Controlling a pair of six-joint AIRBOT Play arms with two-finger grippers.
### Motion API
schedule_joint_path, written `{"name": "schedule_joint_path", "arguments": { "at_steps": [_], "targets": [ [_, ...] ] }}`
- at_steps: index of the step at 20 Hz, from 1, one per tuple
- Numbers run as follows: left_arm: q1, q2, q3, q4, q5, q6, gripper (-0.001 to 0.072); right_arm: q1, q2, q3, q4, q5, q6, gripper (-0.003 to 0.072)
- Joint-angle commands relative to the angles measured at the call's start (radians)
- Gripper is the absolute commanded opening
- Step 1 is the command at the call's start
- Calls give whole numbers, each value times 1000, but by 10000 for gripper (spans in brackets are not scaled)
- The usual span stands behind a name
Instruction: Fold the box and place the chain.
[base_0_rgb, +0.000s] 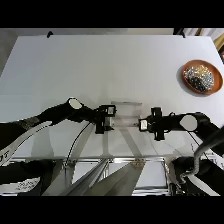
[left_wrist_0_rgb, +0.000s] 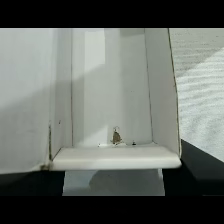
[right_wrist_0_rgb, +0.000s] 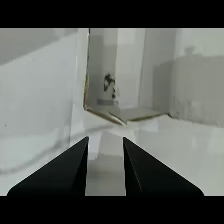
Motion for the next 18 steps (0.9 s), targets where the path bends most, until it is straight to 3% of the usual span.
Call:
{"name": "schedule_joint_path", "arguments": {
  "at_steps": [1, 3, 5, 18],
  "targets": [
    [0, 0, 0, 0, 0, 0, 253, 0, -63, 0, 103, -45, -90, 212],
    [0, 0, 0, 0, 0, 0, 253, 0, -86, 0, 115, -55, -90, 210],
    [0, 0, 0, 0, 0, 0, 253, 0, -102, 0, 116, -55, -90, 146],
    [0, 0, 0, 0, 0, 0, 253, 1, -113, 0, 243, -105, -172, 145]
  ]
}}
